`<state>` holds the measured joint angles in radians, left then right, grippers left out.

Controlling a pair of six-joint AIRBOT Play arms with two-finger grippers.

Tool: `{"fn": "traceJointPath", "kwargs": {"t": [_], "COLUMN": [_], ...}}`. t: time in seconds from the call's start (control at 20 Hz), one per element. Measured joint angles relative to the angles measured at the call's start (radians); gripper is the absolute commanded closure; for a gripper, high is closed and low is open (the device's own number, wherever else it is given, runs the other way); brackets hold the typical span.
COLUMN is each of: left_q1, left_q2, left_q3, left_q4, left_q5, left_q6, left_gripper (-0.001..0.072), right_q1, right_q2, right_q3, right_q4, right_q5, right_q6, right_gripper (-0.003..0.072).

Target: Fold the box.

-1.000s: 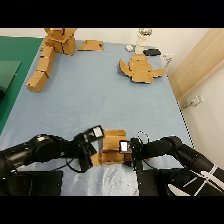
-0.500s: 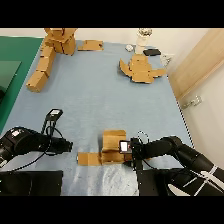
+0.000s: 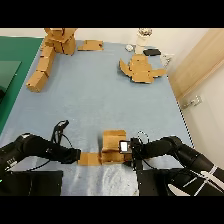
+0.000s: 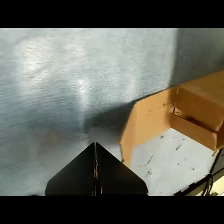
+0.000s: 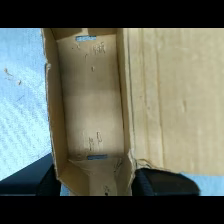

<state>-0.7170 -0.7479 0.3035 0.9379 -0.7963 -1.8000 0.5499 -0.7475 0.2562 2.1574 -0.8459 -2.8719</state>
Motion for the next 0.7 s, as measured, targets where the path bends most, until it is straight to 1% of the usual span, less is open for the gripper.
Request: {"fn": "traceJointPath", "kwargs": {"t": [0.2,0.35,0.5,0.7], "left_q1": [-0.144,-0.219,-0.253,-0.268], "left_q2": [-0.076,-0.117,-0.123,-0.11], "left_q3": [-0.003,0.001,0.03,0.09], "left_q4": [-0.064,-0.105,-0.123,-0.128], "left_q5": [0.146,0.232,0.267,0.283], "left_q6": [-0.046,-0.063,-0.071,-0.074], "left_gripper": [0.07,0.0701,0.0702,0.0691], "right_q1": [0.0,0.0,0.0,0.0], "right_q2": [0.0,0.0,0.0,0.0], "right_q3": [0.0,0.0,0.0,0.0], "right_q4": [0.0,0.0,0.0,0.0], "right_q5": [0.0,0.0,0.0,0.0], "right_q6": [0.0,0.0,0.0,0.0], "right_gripper": [0.0174,0.0174,0.0174,0.0174]}}
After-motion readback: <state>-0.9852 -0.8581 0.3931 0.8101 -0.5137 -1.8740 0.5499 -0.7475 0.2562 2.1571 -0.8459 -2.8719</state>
